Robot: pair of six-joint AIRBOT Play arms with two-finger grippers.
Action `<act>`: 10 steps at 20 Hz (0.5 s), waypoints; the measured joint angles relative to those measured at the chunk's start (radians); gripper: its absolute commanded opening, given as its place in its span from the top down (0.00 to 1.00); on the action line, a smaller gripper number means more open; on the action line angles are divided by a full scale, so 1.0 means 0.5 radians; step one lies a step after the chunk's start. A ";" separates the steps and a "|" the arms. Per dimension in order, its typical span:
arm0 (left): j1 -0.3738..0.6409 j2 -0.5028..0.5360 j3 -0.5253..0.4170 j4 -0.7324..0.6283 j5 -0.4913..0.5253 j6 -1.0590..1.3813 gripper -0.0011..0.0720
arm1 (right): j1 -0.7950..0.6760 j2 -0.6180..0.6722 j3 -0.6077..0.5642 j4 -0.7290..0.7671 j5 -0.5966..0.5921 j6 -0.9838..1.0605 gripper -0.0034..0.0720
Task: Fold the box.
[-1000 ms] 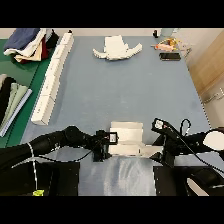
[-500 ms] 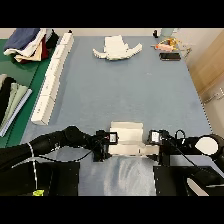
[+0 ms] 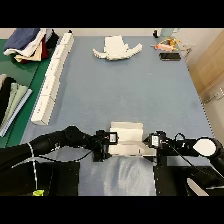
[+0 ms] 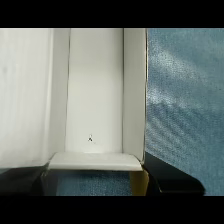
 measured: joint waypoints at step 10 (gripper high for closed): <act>0.000 0.000 0.000 0.000 0.000 0.000 0.30 | 0.075 -0.093 -0.007 0.073 -0.046 -0.040 0.42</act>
